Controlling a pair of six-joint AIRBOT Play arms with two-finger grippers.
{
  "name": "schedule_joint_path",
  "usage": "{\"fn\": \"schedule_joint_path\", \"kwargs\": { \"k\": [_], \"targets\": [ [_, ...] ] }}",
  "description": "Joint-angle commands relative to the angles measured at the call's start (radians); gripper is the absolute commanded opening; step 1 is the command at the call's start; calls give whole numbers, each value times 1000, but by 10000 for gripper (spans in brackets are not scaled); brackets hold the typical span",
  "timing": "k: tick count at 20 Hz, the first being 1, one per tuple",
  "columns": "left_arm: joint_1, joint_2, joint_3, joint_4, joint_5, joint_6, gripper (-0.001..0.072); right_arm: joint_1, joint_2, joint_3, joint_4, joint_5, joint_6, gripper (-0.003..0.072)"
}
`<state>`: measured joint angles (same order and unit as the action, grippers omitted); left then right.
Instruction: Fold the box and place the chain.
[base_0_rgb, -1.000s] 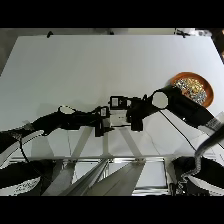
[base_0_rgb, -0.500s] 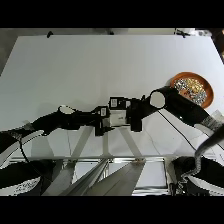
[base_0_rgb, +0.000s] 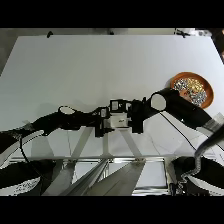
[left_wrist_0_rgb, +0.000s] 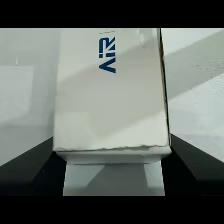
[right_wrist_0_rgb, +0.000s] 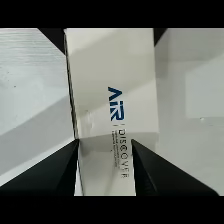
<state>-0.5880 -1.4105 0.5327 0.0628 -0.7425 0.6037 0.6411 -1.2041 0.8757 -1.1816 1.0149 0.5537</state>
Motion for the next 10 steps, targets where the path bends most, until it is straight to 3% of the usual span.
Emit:
{"fn": "schedule_joint_path", "kwargs": {
  "k": [1, 4, 6, 7, 10],
  "targets": [
    [0, 1, 0, -3, 6, -2, 208, 1, 70, 1, 8, -47, 0, 370],
    [0, 1, 0, -3, 6, -2, 208, 1, 127, 0, 45, -23, 1, 350],
    [0, 1, 0, -3, 6, -2, 208, 1, 130, -5, 122, 9, -1, 79],
    [1, 1, 0, -3, 6, -2, 209, 1, 127, -21, 164, 6, -10, 9],
    [0, 1, 0, -3, 6, -2, 208, 1, 106, -107, 233, -69, -13, 8]
  ]
}}
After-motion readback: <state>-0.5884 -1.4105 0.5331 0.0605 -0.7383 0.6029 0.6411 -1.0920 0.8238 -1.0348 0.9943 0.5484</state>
